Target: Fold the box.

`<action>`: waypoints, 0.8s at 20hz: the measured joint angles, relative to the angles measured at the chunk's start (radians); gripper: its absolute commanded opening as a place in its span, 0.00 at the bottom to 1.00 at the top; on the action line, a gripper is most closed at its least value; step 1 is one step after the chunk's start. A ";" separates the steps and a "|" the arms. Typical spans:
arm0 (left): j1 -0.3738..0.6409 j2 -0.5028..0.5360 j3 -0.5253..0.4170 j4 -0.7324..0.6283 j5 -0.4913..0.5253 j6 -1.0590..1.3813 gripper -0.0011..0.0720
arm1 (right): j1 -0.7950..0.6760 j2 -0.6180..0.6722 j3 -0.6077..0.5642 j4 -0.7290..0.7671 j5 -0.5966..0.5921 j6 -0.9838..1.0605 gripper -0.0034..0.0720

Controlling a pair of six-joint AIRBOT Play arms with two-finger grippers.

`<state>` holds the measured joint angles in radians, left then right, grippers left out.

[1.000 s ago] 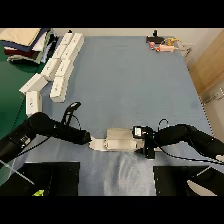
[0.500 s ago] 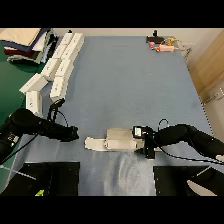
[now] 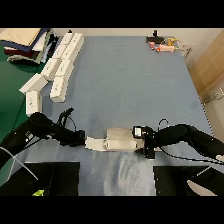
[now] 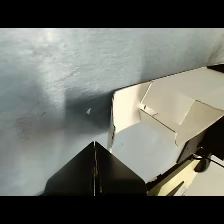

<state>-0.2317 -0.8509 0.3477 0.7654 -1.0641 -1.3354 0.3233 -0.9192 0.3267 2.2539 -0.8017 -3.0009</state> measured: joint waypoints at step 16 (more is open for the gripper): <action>-0.161 -0.047 0.026 -0.163 0.099 0.042 0.51 | 0.000 0.000 0.000 0.000 0.000 0.000 0.73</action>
<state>-0.3923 -0.8978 0.3733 0.6029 -0.9653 -1.2934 0.3233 -0.9192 0.3267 2.2543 -0.8017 -3.0005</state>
